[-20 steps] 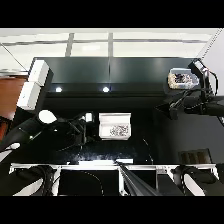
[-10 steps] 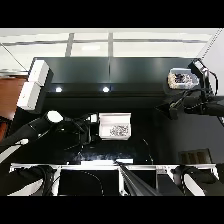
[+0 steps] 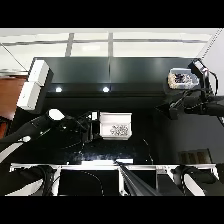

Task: Fold the box and place the chain.

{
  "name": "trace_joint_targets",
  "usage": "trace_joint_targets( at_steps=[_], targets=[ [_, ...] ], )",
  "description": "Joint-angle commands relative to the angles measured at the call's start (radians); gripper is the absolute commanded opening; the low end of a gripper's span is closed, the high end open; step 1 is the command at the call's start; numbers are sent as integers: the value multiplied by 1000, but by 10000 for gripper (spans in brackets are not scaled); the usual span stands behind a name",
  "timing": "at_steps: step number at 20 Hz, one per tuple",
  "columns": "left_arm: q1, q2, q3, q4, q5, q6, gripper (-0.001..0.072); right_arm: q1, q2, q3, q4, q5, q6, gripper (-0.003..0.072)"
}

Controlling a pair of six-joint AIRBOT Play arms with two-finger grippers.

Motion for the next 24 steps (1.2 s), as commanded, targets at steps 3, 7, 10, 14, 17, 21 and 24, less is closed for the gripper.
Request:
trace_joint_targets(
  at_steps=[3,7,10,14,17,21,24],
  targets=[
    [-15,-2,2,-11,-3,29,707,1,1,0,0,0,0,606],
    [-23,-2,2,-9,0,29,685,1,1,0,0,0,0,606],
    [-23,-2,2,-9,0,29,465,1,0,0,0,-1,0,606],
    [-23,-2,2,-6,4,29,396,82,-9,0,2,-94,63,712],
    [-23,-2,2,-6,4,29,396,226,-84,1,6,-245,117,711],
    [-23,-2,2,-6,4,29,396,364,-264,1,17,-320,79,710],
    [-23,-2,2,-6,4,29,396,424,-328,1,17,-330,-52,708]
  ],
)
